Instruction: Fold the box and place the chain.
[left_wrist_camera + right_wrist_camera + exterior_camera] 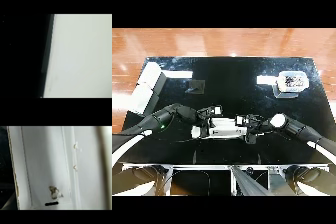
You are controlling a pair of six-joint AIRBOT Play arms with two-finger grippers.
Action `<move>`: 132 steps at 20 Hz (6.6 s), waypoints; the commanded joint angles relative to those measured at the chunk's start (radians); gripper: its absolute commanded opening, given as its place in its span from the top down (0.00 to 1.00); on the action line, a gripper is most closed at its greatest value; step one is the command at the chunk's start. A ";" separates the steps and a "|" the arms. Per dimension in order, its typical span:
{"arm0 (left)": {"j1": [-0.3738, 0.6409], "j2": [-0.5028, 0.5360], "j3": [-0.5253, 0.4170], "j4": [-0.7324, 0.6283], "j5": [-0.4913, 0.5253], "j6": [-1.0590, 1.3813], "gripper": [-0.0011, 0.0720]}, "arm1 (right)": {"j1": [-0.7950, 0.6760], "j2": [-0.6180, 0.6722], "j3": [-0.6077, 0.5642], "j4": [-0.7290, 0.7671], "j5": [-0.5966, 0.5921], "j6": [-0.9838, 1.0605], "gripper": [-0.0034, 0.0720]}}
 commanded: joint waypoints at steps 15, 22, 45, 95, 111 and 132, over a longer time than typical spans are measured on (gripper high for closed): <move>0.000 0.071 0.049 0.262 0.145 -0.309 0.14 | 0.000 -0.003 -0.001 0.002 0.006 0.002 0.14; 0.035 0.092 0.190 0.466 0.466 -0.555 0.56 | 0.000 -0.003 -0.001 -0.006 0.014 0.001 0.14; -0.285 0.329 -0.139 0.286 -0.442 -0.764 0.96 | 0.000 -0.003 -0.001 -0.005 0.013 0.001 0.14; -0.036 0.414 -0.193 0.288 0.020 -0.503 0.14 | 0.000 -0.003 -0.001 -0.002 0.013 0.001 0.14; -0.100 0.246 -0.171 0.253 -0.154 -0.441 0.20 | 0.000 -0.003 -0.001 0.018 0.000 0.002 0.14; -0.070 0.253 -0.164 0.228 -0.222 -0.445 0.18 | 0.000 -0.003 -0.001 0.024 -0.001 0.001 0.14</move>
